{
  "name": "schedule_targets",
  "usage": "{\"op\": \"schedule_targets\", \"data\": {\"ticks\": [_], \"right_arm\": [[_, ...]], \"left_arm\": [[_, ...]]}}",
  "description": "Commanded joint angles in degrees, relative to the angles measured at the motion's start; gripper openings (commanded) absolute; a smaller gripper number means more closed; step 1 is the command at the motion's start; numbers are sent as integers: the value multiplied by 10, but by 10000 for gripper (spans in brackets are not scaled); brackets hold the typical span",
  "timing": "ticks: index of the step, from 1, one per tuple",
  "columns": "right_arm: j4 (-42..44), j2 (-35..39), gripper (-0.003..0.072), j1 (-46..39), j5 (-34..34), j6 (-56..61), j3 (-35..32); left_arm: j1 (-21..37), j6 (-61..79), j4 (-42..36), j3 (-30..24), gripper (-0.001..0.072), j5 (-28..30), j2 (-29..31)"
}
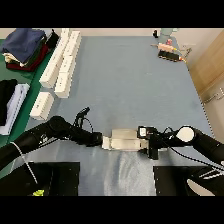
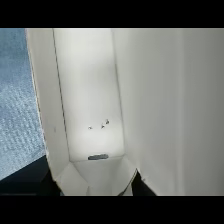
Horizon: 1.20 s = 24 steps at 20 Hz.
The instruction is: Fold the box.
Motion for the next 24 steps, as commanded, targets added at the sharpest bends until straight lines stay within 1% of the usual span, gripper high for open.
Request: {"op": "schedule_targets", "data": {"ticks": [1,5,8,10,11,12,13,21,22,24], "right_arm": [[0,0,471,0,0,0,0],[0,0,471,0,0,0,0],[0,0,471,0,0,0,0],[0,0,471,0,0,0,0],[0,0,471,0,0,0,0],[0,0,471,0,0,0,0],[0,0,471,0,0,0,0],[0,0,471,0,0,0,0],[0,0,471,0,0,0,0],[0,0,471,0,0,0,0]], "left_arm": [[-1,14,-17,17,15,-17,3],[-1,14,-16,28,16,-18,3],[-1,15,-16,31,16,-34,3],[-1,15,-16,34,18,-35,3],[0,15,-16,34,30,-35,3],[0,15,-16,34,279,-36,2],[0,15,-16,34,379,-36,2],[-1,4,-24,40,380,-44,2],[-1,11,-42,40,380,-44,2],[-1,44,-47,40,380,-31,2]]}}
